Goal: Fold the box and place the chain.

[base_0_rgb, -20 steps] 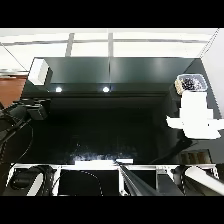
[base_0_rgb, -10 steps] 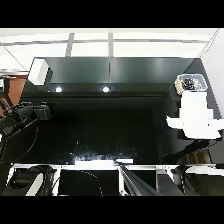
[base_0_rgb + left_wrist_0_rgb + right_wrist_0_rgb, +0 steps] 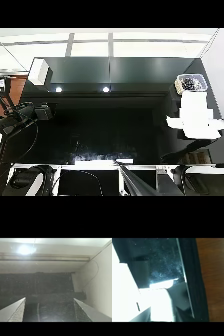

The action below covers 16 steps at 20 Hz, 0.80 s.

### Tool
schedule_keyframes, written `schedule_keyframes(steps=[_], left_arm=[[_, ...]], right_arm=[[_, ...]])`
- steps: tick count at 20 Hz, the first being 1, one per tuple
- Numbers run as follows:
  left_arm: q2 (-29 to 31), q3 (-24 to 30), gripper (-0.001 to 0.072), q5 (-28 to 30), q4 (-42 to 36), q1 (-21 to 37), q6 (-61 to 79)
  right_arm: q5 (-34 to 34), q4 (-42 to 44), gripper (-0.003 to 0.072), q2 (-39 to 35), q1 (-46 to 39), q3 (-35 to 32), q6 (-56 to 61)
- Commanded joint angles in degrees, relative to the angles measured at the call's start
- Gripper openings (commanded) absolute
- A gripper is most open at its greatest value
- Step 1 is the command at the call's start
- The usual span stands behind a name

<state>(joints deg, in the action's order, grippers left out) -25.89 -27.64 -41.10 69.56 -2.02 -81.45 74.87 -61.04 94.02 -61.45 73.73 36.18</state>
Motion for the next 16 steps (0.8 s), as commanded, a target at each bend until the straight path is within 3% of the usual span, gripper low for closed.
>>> schedule_keyframes(steps=[1,2,3,4,5,7,9,11,16], left_arm=[[0.0,0.0,0.0711,-0.1,0.0,0.0,0.0],[0.0,0.0,0.0711,-0.1,0.0,0.0,0.0],[0.0,0.0,0.0711,-0.1,0.0,0.0,0.0],[0.0,0.0,0.0711,-0.1,0.0,0.0,0.0],[0.0,0.0,0.0711,-0.1,0.0,0.0,0.0],[0.0,0.0,0.0711,-0.1,0.0,0.0,0.0],[0.0,0.0,0.0710,-0.2,0.0,0.0,0.0],[0.0,0.0,0.0710,-2.0,-0.1,0.0,0.0],[-0.1,0.0,0.0710,-4.6,-0.8,0.0,0.0]], right_arm=[[1.4,-0.1,0.0302,0.8,0.2,0.0,-0.3],[1.6,-0.7,0.0302,0.8,0.2,0.0,0.7],[1.9,-1.6,0.0238,0.8,0.2,0.0,1.7],[2.5,-2.1,0.0034,0.8,0.2,0.0,2.0],[3.5,-2.1,0.0013,0.8,0.2,0.0,2.0],[5.8,-0.5,0.0012,0.8,0.2,0.0,4.0],[7.0,6.4,0.0012,-0.2,0.7,-1.6,4.4],[6.9,12.1,0.0012,-3.5,2.8,-5.7,2.1],[4.8,16.9,0.0013,-14.8,13.0,-16.0,2.9]])
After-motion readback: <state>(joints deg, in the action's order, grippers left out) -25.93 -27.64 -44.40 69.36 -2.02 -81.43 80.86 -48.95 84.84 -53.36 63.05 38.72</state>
